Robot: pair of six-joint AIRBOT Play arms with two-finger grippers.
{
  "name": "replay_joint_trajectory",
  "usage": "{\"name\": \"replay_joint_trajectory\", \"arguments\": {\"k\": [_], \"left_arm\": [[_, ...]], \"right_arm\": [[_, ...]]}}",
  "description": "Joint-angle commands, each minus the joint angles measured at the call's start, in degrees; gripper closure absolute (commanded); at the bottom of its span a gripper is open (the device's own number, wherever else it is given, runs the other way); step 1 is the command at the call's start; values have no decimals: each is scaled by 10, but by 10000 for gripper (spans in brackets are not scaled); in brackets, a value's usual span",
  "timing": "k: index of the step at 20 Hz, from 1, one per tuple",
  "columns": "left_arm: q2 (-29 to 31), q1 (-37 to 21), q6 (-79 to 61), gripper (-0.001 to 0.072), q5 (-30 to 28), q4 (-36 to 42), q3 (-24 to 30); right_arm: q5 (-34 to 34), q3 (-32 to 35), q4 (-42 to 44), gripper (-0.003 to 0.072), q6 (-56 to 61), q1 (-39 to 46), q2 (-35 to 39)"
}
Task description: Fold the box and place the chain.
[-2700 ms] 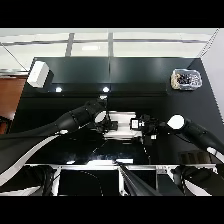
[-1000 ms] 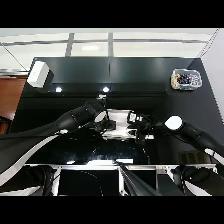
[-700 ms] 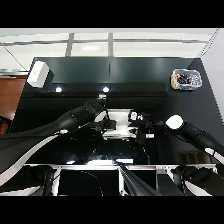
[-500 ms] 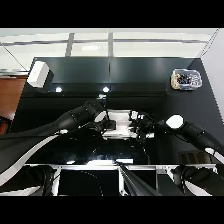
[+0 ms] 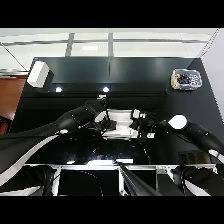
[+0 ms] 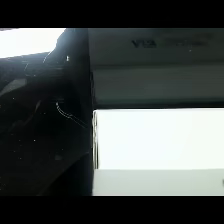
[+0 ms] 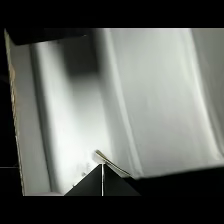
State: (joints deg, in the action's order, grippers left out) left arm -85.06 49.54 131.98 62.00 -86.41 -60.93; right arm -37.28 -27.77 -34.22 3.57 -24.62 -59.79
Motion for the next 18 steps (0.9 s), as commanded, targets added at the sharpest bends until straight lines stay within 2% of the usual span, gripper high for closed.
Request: {"name": "replay_joint_trajectory", "arguments": {"k": [1, 3, 5, 6, 8, 10, 13, 15, 18], "left_arm": [[0, 0, 0, 688, 0, -1, 0], [0, 0, 0, 688, 1, -1, 0], [0, 0, 0, 688, 1, -1, 0], [0, 0, 0, 688, 1, -1, 0], [0, 0, 0, 688, 1, -1, 0], [0, 0, 0, 688, 1, -1, 0], [0, 0, 0, 688, 7, 0, 0], [0, 0, 0, 688, 9, -1, 0], [0, 0, 0, 688, 9, -1, 0]], "right_arm": [[-16, 0, -118, 682, 160, 39, 64], [-47, 0, -217, 682, 308, 100, 114], [-70, 0, -282, 682, 501, 188, 145], [-94, 0, -294, 682, 602, 242, 147], [-159, 4, -280, 683, 723, 337, 142], [-208, 24, -235, 682, 740, 403, 136], [-235, 52, -200, 682, 740, 422, 104], [-274, 59, -180, 682, 736, 421, 50], [-324, 59, -92, 682, 640, 407, -41]]}}
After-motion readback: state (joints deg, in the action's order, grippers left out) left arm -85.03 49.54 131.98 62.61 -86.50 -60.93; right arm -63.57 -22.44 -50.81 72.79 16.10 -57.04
